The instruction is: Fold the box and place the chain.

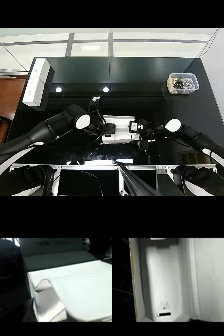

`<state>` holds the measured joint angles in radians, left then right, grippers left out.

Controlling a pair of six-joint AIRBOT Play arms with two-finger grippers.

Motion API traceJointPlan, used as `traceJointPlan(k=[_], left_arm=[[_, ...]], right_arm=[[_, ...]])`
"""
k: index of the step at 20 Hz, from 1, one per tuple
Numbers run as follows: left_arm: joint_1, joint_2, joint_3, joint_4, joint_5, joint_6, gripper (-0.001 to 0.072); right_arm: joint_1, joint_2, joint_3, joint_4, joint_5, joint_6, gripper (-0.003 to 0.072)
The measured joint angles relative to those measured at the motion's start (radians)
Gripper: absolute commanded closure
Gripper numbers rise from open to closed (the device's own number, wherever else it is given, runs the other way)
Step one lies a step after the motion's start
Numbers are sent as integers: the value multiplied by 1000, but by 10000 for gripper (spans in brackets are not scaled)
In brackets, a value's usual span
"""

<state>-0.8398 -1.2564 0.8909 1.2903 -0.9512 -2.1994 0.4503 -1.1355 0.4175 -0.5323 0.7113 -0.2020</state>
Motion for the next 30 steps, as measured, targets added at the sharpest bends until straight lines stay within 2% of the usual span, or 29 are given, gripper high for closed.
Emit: traceJointPlan(k=[3, 4, 7, 13, 19, 20, 21, 26, 27, 28, 29, 30], left_arm=[[-6, -15, 11, 8, -11, -5, 314], [-11, -24, 15, 12, -17, -6, 372], [-30, -63, 37, 42, -53, -6, 435], [-43, -142, 72, 73, -84, -26, 434], [-45, -163, 79, 113, -103, -83, 435], [-45, -164, 80, 117, -103, -95, 441], [-45, -164, 80, 120, -103, -106, 489], [-45, -166, 86, 126, -89, -142, 491], [-45, -167, 88, 126, -89, -146, 578], [-45, -168, 89, 126, -92, -148, 607], [-45, -169, 91, 126, -95, -149, 686], [-45, -169, 92, 127, -97, -155, 685]], right_arm=[[0, 0, 0, -1, -1, -1, 454], [0, 0, 0, -1, -1, -1, 455], [0, 0, 0, -1, 0, -2, 454], [0, 0, 0, 1, 0, 0, 455], [0, 0, 0, 2, 1, 0, 455], [0, 0, 0, 2, 1, 0, 455], [0, 0, 0, 1, 1, 0, 455], [0, 0, 0, 0, 1, 0, 455], [0, 0, 0, 0, 0, 0, 455], [0, 0, 0, 0, 0, 0, 455], [0, 0, 0, 0, -2, 0, 454], [0, 0, 0, 0, -1, 2, 455]])
